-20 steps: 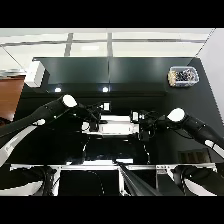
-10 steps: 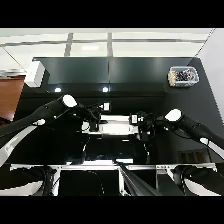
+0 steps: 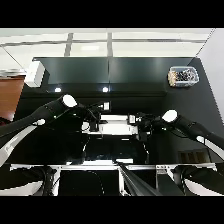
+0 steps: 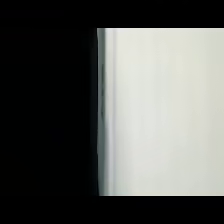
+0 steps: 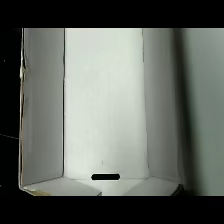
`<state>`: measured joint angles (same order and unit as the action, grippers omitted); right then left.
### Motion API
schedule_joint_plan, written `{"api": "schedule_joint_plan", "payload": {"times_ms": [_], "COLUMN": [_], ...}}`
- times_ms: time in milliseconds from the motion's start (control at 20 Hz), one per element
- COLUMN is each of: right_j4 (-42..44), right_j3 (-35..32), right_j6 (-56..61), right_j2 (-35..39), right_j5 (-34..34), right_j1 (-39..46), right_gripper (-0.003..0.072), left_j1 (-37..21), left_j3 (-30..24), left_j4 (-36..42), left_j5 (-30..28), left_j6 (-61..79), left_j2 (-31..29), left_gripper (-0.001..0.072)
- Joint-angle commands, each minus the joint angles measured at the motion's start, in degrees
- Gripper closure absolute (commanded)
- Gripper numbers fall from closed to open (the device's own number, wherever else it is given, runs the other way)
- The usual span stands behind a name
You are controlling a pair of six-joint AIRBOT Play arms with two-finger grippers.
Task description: Fold the box and place the chain.
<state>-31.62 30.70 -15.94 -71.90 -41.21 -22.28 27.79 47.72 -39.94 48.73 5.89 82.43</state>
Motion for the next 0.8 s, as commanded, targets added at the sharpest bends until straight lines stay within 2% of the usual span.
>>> {"api": "schedule_joint_plan", "payload": {"times_ms": [0,700,750], "right_j4": [-1.4,-1.7,-1.7], "right_j3": [0.0,0.4,0.4], "right_j6": [1.2,2.0,2.0], "right_j2": [-0.2,-0.6,-0.6], "right_j5": [1.4,1.5,1.4], "right_j1": [-0.6,-0.6,-0.6], "right_gripper": [0.0021,0.0023,0.0142], "left_j1": [0.0,0.0,0.0], "left_j3": [0.0,0.0,0.0], "left_j4": [0.0,-0.1,-0.1], "left_j5": [0.0,0.9,0.9], "left_j6": [0.0,-0.1,-0.1], "left_j2": [0.0,0.0,0.0], "left_gripper": [0.0685,0.0685,0.0685]}}
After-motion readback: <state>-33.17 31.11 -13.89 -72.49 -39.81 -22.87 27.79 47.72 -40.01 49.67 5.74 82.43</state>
